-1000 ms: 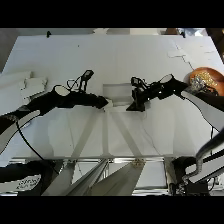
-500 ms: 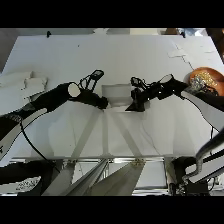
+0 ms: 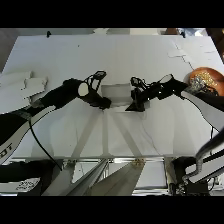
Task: Fold the box and place the chain.
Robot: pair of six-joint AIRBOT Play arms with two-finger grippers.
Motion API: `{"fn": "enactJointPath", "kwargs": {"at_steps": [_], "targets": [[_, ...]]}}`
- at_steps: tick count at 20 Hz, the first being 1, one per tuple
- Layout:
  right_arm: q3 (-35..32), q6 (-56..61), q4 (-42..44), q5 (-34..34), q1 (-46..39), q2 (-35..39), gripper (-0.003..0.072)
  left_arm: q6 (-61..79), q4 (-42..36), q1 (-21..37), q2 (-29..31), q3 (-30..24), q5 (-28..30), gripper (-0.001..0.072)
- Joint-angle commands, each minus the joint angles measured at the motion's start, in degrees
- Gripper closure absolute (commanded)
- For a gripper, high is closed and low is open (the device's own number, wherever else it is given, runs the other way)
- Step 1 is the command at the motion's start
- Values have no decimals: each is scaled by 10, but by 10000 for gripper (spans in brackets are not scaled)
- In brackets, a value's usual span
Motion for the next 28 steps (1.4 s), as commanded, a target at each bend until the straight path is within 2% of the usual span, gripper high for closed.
{"fn": "enactJointPath", "kwargs": {"at_steps": [1,3,4,7,8,9,11,17,19,20,21,22,24,27,28], "targets": [[0,0,1,0,0,0,273,-56,5,-21,-29,40,-28,429],[0,0,1,0,0,0,273,-83,5,-28,-39,63,-32,439],[0,0,1,0,0,0,273,-96,9,-30,-39,68,-32,494],[0,0,1,0,0,0,273,-140,20,-30,-39,69,-59,522],[0,0,1,0,0,0,273,-146,21,-30,-39,69,-70,576],[0,0,1,0,0,0,273,-150,21,-30,-39,69,-77,580],[0,0,1,0,0,0,273,-173,17,-30,-39,69,-77,702],[0,0,1,0,0,0,273,-173,12,-30,-38,69,-76,701],[0,0,1,0,0,0,273,-173,12,-29,-37,69,-78,650],[0,0,1,0,0,0,273,-173,12,-28,-37,69,-80,564],[0,0,1,0,0,0,273,-173,13,-28,-37,69,-82,387],[0,0,1,0,0,0,273,-173,13,-28,-37,69,-83,248],[0,0,2,0,0,0,273,-172,13,-28,-37,69,-83,110],[0,0,1,0,0,0,273,-183,18,-28,-37,70,-89,111],[0,0,1,0,0,0,273,-200,21,-28,-37,70,-94,157]]}}
